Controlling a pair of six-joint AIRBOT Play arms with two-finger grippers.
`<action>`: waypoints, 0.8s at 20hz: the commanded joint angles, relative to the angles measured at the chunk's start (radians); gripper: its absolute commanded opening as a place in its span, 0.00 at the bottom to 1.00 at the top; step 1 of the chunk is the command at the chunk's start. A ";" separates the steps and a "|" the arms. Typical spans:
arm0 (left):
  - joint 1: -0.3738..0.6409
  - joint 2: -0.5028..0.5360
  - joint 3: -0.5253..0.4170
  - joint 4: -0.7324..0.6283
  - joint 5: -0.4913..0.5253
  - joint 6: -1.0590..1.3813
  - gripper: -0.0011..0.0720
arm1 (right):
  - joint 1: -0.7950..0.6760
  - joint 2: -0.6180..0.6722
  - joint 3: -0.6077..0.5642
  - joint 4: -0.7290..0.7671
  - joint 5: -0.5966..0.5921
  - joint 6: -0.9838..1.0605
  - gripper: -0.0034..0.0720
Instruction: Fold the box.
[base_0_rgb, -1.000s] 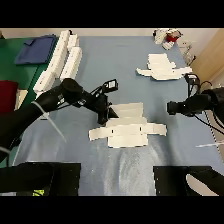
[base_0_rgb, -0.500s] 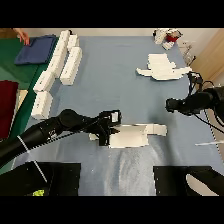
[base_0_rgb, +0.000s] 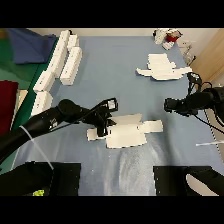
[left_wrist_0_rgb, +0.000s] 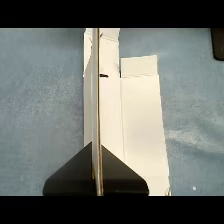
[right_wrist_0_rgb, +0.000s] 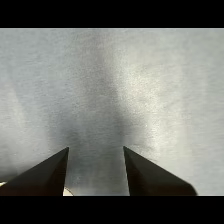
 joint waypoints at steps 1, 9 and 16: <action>0.095 -0.113 0.112 -0.002 -0.255 0.001 0.03 | 0.000 -0.001 0.001 0.010 -0.004 0.000 0.76; 0.106 -0.264 0.203 0.014 -0.331 -0.081 0.04 | 0.000 -0.001 0.001 0.024 -0.004 0.000 0.76; 0.106 -0.270 0.203 0.036 -0.324 -0.124 0.04 | 0.000 -0.001 0.001 0.028 -0.006 0.000 0.76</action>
